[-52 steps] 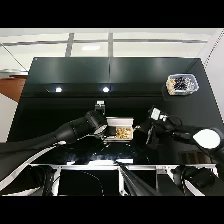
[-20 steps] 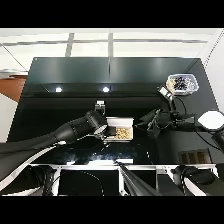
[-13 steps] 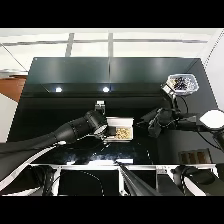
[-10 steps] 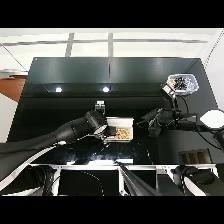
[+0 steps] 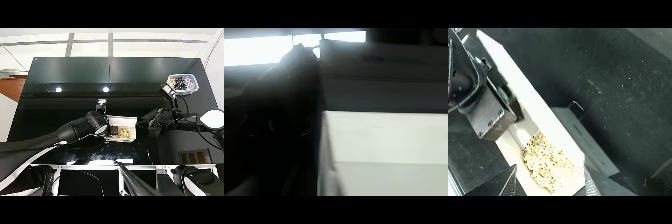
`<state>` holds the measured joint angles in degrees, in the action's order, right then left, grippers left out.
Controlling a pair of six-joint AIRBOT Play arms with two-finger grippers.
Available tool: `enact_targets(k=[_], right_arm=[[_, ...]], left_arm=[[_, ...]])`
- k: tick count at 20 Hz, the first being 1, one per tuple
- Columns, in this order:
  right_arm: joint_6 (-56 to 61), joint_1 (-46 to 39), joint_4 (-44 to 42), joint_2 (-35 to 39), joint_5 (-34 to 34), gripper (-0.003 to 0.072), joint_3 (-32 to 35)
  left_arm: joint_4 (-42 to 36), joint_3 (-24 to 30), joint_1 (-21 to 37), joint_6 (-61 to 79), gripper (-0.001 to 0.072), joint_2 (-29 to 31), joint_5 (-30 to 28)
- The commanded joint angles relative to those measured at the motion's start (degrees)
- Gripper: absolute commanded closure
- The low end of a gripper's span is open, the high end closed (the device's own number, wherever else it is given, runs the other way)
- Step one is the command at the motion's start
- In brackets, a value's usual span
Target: Fold the box and place the chain.
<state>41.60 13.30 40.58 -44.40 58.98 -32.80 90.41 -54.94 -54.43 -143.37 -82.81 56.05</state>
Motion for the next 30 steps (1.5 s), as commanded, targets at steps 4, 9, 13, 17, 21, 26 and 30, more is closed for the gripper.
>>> enact_targets(k=[4, 9, 13, 17, 21, 26, 30], right_arm=[[0.02, -0.02, 0.00, -0.02, -0.02, 0.0189, -0.02], [0.00, -0.02, 0.07, -0.02, -0.17, 0.0190, -0.02], [0.02, -0.02, 0.15, -0.02, -0.13, 0.0190, -0.02], [0.00, -0.02, 0.17, -0.02, -0.09, 0.0189, -0.02], [0.00, 0.02, 0.11, -0.02, 0.11, 0.0189, -0.02], [0.00, 0.02, 0.15, -0.02, -0.11, 0.0189, -0.02], [0.00, 0.02, 0.15, -0.02, -0.13, 0.0189, -0.02]], left_arm=[[-1.70, -3.82, 0.96, 11.06, 0.0301, 1.22, 9.03], [0.61, -4.26, 0.94, 29.77, 0.0302, 11.69, 12.90], [1.53, -1.68, 2.25, 49.20, 0.0305, 21.68, 15.08], [-9.18, 4.46, 13.00, 69.37, 0.0303, 31.52, 11.67], [-45.99, 13.44, 32.72, 98.12, 0.0055, 36.09, 9.51], [-48.72, 26.40, 39.52, 134.33, 0.0000, 35.95, -1.64], [-53.77, 32.02, 37.42, 153.15, 0.0003, 32.06, -7.74]])
